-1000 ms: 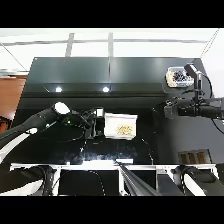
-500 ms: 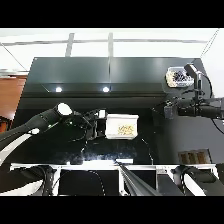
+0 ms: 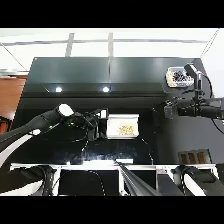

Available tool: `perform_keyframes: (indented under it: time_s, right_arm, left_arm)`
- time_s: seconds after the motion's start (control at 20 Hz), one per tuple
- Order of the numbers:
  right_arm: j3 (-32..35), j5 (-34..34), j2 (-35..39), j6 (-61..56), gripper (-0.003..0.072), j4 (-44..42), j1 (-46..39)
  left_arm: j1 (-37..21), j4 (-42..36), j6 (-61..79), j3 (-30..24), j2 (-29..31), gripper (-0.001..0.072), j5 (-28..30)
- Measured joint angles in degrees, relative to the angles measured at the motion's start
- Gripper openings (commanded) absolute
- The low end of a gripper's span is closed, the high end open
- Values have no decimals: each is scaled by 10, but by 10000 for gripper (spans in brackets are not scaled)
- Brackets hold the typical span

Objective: Fold the box and place the chain.

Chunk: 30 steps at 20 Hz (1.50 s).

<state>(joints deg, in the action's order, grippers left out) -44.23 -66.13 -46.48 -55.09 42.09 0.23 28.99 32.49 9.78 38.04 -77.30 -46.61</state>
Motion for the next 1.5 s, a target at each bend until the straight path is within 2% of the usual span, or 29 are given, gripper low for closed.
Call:
perform_keyframes:
  time_s: [0.65, 1.1, 1.5]
  right_arm:
    - [0, 0, 0, 0, 386, 0, 0]
    - [0, -4, 0, 0, 385, 0, 0]
    - [0, -7, 0, 0, 386, 0, 0]
  left_arm:
    - [10, -1, -33, 0, 0, 716, -3]
    - [24, 39, -82, 0, 1, 718, 1]
    - [55, 44, -120, 0, 1, 718, 38]
